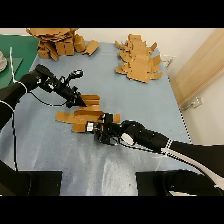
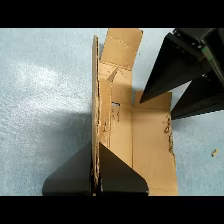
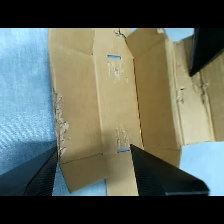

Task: Fold the box.

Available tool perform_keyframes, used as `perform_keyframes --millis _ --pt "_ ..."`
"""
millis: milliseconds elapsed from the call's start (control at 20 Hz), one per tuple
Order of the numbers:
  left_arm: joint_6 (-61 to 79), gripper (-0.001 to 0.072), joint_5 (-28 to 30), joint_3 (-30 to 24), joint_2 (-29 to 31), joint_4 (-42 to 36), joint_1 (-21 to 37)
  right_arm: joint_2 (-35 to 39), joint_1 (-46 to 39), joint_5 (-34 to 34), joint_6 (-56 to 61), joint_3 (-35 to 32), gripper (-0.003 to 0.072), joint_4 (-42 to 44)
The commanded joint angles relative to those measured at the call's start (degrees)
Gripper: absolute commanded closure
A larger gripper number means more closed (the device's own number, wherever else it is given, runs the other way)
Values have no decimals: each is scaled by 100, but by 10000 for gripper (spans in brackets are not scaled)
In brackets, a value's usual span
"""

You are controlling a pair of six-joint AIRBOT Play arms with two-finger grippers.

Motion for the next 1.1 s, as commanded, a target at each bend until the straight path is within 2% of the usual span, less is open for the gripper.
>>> perform_keyframes --millis 0,300,450,650,850,1050 --pt "0 696 0 2 -2 2 2 -35 -48 -31 2 52 -3 -20" --pt "0 697 0 2 -2 2 2 -33 -129 -42 7 175 -3 13" --pt "0 696 0 2 -2 2 2 -31 -343 -127 4 175 -4 560" --pt "0 696 -2 2 -2 2 2 -33 -638 -424 2 299 -4 863" --pt "0 697 0 2 -2 2 2 -33 -861 -197 -4 461 -8 863" --pt "0 696 -2 2 -2 2 2 -35 -901 313 -177 597 -12 892"
